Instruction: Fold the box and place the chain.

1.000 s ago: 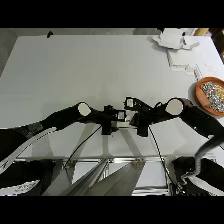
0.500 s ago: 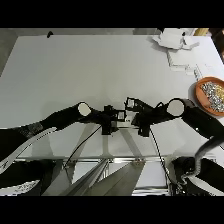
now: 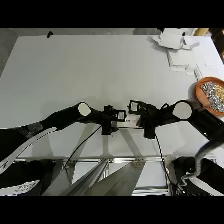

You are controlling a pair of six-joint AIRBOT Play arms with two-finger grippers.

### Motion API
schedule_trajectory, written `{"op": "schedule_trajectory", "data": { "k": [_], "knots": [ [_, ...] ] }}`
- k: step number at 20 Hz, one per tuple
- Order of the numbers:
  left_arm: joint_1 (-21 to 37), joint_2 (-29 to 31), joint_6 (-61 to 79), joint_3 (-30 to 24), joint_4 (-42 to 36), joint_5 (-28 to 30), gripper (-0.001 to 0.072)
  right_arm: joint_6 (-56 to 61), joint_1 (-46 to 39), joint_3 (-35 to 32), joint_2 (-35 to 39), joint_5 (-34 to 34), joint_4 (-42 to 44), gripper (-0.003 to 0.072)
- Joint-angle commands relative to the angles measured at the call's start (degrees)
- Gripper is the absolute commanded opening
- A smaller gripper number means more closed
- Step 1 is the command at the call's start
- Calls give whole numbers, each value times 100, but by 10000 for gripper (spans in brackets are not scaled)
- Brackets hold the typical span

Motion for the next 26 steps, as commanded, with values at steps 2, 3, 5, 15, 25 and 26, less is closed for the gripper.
{"op": "schedule_trajectory", "data": {
  "k": [2,3,5,15,25,26],
  "knots": [
    [0,0,0,0,2,0,252,52,-2,2,-83,90,-157,16],
    [0,0,0,0,2,0,252,52,-2,-4,-142,83,-157,16],
    [-2,0,0,0,2,0,252,50,-2,-9,-275,85,-164,16],
    [-2,0,0,0,2,0,252,50,-2,-76,-498,111,-118,16],
    [0,0,0,0,2,-2,252,2420,-199,107,791,118,-1220,16],
    [-2,0,0,0,2,0,252,2710,-459,107,890,179,-1414,16]
  ]
}}
